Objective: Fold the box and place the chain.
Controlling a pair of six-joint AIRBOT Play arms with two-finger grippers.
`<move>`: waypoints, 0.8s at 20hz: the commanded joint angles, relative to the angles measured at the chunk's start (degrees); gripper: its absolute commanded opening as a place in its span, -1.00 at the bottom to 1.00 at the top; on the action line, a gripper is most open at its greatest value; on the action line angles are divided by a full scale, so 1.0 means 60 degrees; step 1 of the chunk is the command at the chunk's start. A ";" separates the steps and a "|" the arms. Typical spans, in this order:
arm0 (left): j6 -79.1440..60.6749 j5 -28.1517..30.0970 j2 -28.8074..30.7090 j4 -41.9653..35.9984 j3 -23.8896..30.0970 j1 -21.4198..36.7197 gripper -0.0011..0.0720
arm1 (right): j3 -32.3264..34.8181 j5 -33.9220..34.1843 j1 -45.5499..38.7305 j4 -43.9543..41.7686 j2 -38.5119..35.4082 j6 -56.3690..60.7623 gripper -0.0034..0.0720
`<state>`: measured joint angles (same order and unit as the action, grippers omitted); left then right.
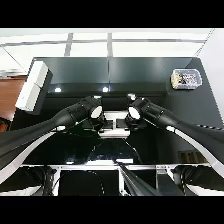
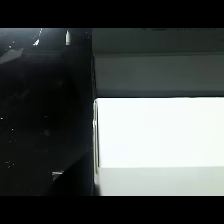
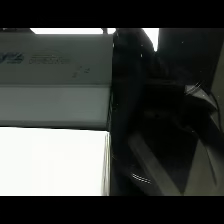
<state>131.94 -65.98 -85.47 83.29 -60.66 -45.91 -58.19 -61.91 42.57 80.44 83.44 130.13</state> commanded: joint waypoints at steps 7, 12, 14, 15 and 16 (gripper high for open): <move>0.0015 -0.0015 -0.0007 0.0007 0.0004 0.0007 -0.90 | -0.0135 -0.0514 -0.0146 0.0069 -0.0033 -0.0466 0.15; 0.0015 -0.0015 -0.0007 0.0007 0.0004 0.0007 -0.90 | -0.0353 -0.0845 -0.0171 0.0066 -0.0634 -0.1665 0.14; 0.0015 -0.0033 -0.0007 0.0007 0.0004 0.0007 -0.90 | -0.0357 -0.0845 -0.0215 0.0106 -0.1424 -0.2160 0.14; 0.0015 -0.0058 -0.0007 0.0011 0.0004 0.0007 -0.90 | -0.0357 -0.0849 -0.0237 0.0251 -0.1985 -0.2357 0.14; 0.0015 -0.0058 -0.0007 0.0011 0.0004 0.0007 -0.90 | -0.0357 -0.0834 -0.0251 0.0674 -0.2568 -0.2433 0.14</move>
